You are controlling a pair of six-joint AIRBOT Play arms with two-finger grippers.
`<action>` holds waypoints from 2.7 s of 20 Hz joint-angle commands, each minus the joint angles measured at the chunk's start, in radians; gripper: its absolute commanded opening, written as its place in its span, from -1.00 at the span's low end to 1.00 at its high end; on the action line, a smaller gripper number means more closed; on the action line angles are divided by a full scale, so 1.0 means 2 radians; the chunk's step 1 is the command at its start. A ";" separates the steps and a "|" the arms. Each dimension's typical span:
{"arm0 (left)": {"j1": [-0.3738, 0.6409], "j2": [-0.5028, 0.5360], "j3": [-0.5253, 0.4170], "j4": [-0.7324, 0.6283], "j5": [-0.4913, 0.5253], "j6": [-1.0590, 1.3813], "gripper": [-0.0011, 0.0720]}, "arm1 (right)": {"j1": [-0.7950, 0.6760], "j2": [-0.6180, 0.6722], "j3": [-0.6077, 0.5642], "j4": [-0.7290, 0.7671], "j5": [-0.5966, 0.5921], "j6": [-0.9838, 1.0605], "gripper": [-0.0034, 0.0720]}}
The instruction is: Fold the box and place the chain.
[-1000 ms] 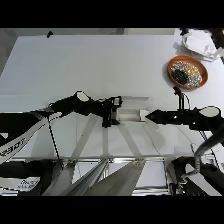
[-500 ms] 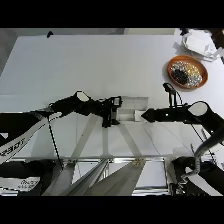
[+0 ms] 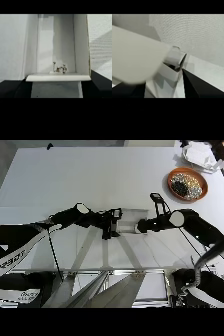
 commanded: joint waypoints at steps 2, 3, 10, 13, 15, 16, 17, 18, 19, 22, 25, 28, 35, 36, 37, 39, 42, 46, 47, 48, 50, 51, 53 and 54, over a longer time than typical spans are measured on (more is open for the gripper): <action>0.000 0.000 0.000 0.000 0.000 0.000 -0.40 | 0.049 -0.046 0.039 -0.103 0.040 0.149 0.37; 0.000 0.000 0.000 0.000 0.000 0.000 -0.40 | 0.055 -0.049 0.039 -0.111 0.040 0.171 0.37; 0.000 0.000 0.000 0.000 0.000 0.000 -0.40 | 0.087 -0.092 0.050 -0.156 0.041 0.235 0.30; 0.000 0.000 0.000 0.000 0.000 0.000 -0.40 | 0.103 -0.111 0.072 -0.171 0.044 0.252 0.08; 0.000 0.000 0.000 0.000 0.000 0.000 -0.40 | 0.106 -0.115 0.082 -0.172 0.052 0.256 -0.26; 0.000 0.000 0.000 0.000 0.000 0.000 -0.40 | 0.106 -0.115 0.082 -0.171 0.059 0.257 -0.47; 0.000 0.000 0.000 0.000 0.000 0.000 -0.40 | 0.106 -0.115 0.082 -0.172 0.071 0.265 -0.60; 0.000 0.000 0.000 0.000 0.000 0.000 -0.40 | 0.106 -0.115 0.082 -0.173 0.083 0.267 -0.72; 0.000 0.000 0.000 0.000 0.000 0.000 -0.40 | 0.106 -0.115 0.082 -0.173 0.089 0.267 -0.86; 0.000 0.000 0.000 0.000 0.000 0.000 -0.40 | 0.106 -0.115 0.082 -0.173 0.093 0.267 -0.88; 0.000 0.000 0.000 0.000 0.000 0.000 -0.40 | 0.106 -0.114 0.082 -0.173 0.093 0.266 -0.44; 0.000 0.000 0.000 0.000 0.000 0.000 -0.40 | 0.105 -0.103 0.082 -0.172 0.084 0.246 0.17; 0.000 0.000 0.000 0.000 0.000 0.000 -0.40 | 0.080 -0.061 0.082 -0.170 0.086 0.240 0.19; 0.000 0.000 0.000 0.000 0.000 0.000 -0.40 | 0.079 -0.060 0.082 -0.170 0.091 0.240 0.19; 0.000 0.000 0.000 0.000 0.000 0.000 -0.40 | 0.079 -0.060 0.082 -0.171 0.096 0.240 0.18; 0.000 0.000 0.000 0.000 0.000 0.000 -0.40 | 0.079 -0.060 0.082 -0.171 0.096 0.240 0.15; 0.000 0.000 0.000 0.000 0.000 0.000 -0.40 | 0.079 -0.061 0.082 -0.171 0.109 0.240 0.01; 0.000 0.000 0.000 0.000 0.000 0.000 -0.40 | 0.083 -0.064 0.081 -0.168 0.120 0.241 -0.03; 0.000 0.000 0.000 0.000 0.000 0.000 -0.40 | 0.089 -0.064 0.081 -0.168 0.109 0.242 -0.03; 0.000 0.000 0.000 0.000 0.000 0.000 -0.40 | 0.095 -0.065 0.081 -0.168 0.100 0.242 -0.07; 0.000 0.000 0.000 0.000 0.000 0.000 -0.40 | 0.097 -0.070 0.081 -0.168 0.095 0.242 -0.25; 0.000 0.000 0.000 0.000 0.000 0.000 -0.40 | 0.097 -0.075 0.080 -0.168 0.101 0.243 -0.29; 0.000 0.000 0.000 0.000 0.000 0.000 -0.40 | 0.097 -0.087 0.080 -0.159 0.110 0.243 -0.29; 0.000 0.000 0.000 0.000 0.000 0.000 -0.40 | 0.097 -0.089 0.079 -0.159 0.110 0.243 -0.39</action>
